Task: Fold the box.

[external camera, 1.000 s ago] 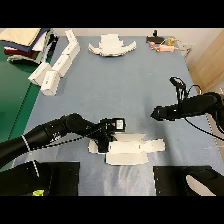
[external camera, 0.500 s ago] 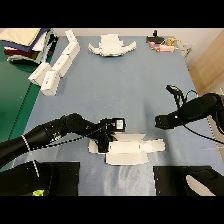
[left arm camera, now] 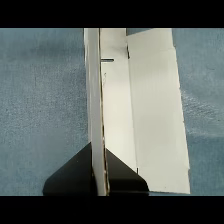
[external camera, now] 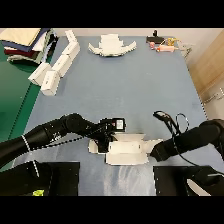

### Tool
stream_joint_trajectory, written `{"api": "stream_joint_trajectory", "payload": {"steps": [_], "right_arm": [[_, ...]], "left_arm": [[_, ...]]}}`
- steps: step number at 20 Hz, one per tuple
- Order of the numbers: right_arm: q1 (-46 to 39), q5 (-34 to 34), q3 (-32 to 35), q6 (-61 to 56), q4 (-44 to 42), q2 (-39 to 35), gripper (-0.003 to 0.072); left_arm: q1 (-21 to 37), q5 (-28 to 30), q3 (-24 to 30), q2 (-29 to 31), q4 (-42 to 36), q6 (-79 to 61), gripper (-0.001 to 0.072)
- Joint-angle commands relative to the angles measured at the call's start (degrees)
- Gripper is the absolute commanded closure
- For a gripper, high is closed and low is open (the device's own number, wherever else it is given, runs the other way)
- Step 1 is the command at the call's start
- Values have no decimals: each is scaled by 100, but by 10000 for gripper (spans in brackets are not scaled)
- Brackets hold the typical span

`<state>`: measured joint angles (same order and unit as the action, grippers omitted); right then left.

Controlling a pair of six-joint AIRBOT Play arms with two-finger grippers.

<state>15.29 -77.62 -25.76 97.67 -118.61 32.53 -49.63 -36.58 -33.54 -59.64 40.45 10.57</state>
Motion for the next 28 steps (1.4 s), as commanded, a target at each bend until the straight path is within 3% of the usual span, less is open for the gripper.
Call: {"api": "stream_joint_trajectory", "payload": {"steps": [1, 4, 5, 6, 7, 10, 16, 22, 28], "right_arm": [[1567, 367, 155, 229, 503, -627, 684], [3228, 632, 157, 229, 1569, -688, 679], [3696, 772, 179, 245, 1912, -675, 539], [4116, 1060, 243, 243, 2323, -634, 280], [4433, 1429, 330, 240, 2712, -577, 167], [4708, 2310, 544, 243, 3261, -101, 162], [4708, 3348, 544, 214, 3598, 1128, 162], [4708, 3195, 334, -684, 3670, 1344, 165], [4708, 2409, -120, -2802, 5176, 1062, 165]], "left_arm": [[-2, 2, 2, -2, 2, -4, 695], [-4, -2, 2, 0, 2, -4, 696], [-4, -2, 2, 0, 2, -4, 696], [-4, 0, 2, 0, 2, -4, 696], [-2, 2, 2, -2, 2, -4, 695], [-2, 9, 2, 0, 2, -4, 696], [-2, 11, 2, 0, 2, -4, 695], [0, 11, 2, -2, 2, -4, 695], [-4, 11, 2, 0, 2, -4, 695]]}}
